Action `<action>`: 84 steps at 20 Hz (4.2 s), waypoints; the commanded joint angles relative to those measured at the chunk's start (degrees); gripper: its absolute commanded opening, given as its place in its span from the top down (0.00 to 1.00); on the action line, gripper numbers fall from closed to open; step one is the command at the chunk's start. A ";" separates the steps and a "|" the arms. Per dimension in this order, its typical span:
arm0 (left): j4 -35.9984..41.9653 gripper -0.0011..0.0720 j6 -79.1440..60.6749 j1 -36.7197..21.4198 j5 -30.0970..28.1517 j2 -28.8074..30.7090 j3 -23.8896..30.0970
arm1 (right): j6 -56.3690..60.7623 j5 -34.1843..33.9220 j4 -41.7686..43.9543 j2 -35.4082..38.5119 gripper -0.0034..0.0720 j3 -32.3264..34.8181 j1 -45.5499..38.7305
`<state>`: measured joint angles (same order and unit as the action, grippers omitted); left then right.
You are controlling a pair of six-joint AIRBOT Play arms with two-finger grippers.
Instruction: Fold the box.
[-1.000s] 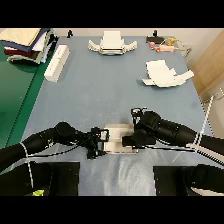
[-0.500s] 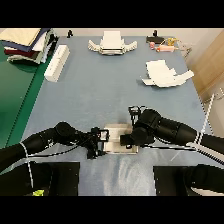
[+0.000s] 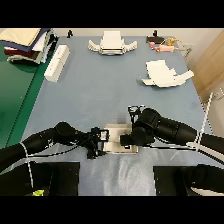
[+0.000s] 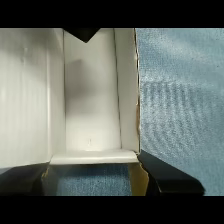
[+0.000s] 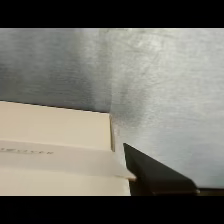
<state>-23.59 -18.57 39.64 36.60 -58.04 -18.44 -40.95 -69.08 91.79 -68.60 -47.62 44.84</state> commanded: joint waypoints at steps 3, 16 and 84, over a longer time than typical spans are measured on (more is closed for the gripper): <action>0.00 0.52 0.00 0.00 0.00 0.07 -0.02 | -0.09 -0.50 0.37 0.87 0.20 -0.11 0.00; 0.00 0.52 0.00 0.00 0.00 0.07 -0.02 | -11.98 -12.48 -7.26 15.96 0.95 -0.83 -15.45; 0.00 0.52 0.00 0.00 0.00 0.07 -0.02 | -86.62 30.97 6.16 23.30 0.26 16.85 2.86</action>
<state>-23.59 -18.57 39.64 36.60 -58.02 -18.44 -127.55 -37.58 97.93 -45.34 -30.72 47.62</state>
